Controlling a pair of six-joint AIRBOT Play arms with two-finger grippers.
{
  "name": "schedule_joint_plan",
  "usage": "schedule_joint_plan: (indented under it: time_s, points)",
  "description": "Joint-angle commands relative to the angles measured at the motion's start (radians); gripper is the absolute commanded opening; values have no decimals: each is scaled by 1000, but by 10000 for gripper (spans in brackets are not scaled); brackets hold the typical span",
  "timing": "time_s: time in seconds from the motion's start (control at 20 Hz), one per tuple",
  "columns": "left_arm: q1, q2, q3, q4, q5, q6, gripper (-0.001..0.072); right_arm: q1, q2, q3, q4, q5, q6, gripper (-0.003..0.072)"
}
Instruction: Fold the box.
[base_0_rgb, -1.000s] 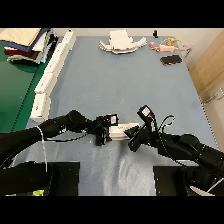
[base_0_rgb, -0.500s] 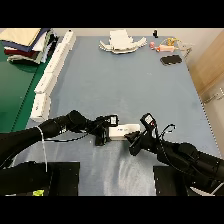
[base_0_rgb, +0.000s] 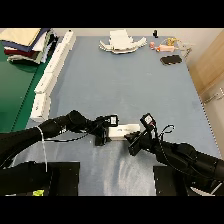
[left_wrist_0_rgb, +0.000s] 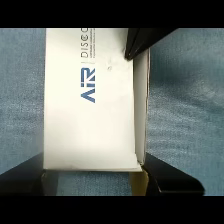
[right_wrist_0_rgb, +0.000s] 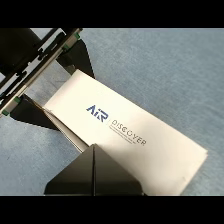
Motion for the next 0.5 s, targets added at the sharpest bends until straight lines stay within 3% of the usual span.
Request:
schedule_joint_plan:
  time_s: [0.0,0.45]
  points:
    - [1,0,1,0,0,0,405,1,8,3,-1,-9,2,2]
    - [1,0,1,0,0,0,405,-57,200,95,-80,-41,2,3]
